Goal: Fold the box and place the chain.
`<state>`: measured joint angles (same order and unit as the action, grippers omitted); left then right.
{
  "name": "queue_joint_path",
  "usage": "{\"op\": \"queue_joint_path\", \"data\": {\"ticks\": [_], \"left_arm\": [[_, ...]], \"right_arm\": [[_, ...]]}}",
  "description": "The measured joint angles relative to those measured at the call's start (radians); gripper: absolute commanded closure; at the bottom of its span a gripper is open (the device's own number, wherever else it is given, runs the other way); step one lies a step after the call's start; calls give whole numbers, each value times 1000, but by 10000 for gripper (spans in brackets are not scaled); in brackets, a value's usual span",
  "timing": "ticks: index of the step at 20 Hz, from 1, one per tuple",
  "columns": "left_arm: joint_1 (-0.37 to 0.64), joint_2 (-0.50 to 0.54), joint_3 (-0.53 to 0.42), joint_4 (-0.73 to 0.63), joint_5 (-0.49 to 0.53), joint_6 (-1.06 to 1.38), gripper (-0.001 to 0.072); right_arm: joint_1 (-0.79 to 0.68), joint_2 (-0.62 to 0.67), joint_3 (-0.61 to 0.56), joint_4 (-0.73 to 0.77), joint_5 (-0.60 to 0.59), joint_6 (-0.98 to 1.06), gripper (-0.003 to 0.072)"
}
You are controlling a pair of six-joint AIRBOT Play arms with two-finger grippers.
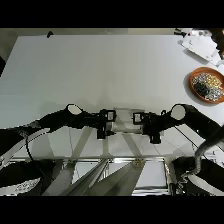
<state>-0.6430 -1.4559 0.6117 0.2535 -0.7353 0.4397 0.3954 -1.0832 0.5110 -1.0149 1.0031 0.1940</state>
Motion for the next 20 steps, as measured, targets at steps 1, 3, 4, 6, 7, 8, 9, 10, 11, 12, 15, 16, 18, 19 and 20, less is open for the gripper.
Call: {"op": "queue_joint_path", "data": {"ticks": [1, 3, 4, 6, 7, 8, 9, 10, 11, 12, 15, 16, 18, 19, 20], "left_arm": [[0, 0, 0, 1, 0, 1, 431], [1, 1, 0, 3, 2, 1, 431], [1, 2, 0, 4, 5, 1, 431], [2, 2, 0, 5, 10, 1, 431], [2, 2, 0, 4, 10, 0, 431], [2, 2, 0, 4, 9, 1, 431], [2, 2, 0, 4, 8, 1, 431], [2, 1, 0, 4, 7, 2, 431], [2, 1, 0, 4, 5, 2, 431], [1, 0, 0, 1, -4, 1, 431], [0, 0, 0, -3, -9, 0, 431], [0, 0, 0, -2, -5, 0, 431], [0, 0, 0, -1, -5, 0, 431], [0, 0, 1, 0, -2, 0, 431], [0, 0, 1, 0, -3, 0, 431]], "right_arm": [[-2, 0, 0, 15, -15, 9, 518], [-4, 0, -1, 56, -57, 19, 519], [-5, 0, -1, 79, -76, 22, 523], [-5, 0, -1, 110, -108, 29, 524], [-5, 0, -1, 110, -112, 32, 524], [-5, 0, -1, 109, -113, 37, 524], [-5, 0, -1, 102, -110, 48, 524], [-5, 0, 0, 93, -101, 65, 524], [-5, 0, 0, 79, -88, 80, 524], [-7, 2, 0, 64, -65, 98, 524], [-29, 24, 0, 19, -9, 123, 523], [-42, 37, 0, 6, 12, 127, 523], [-74, 61, -1, -11, 44, 132, 522], [-90, 70, -3, -20, 54, 134, 512], [-106, 77, -10, -26, 70, 136, 511]]}}
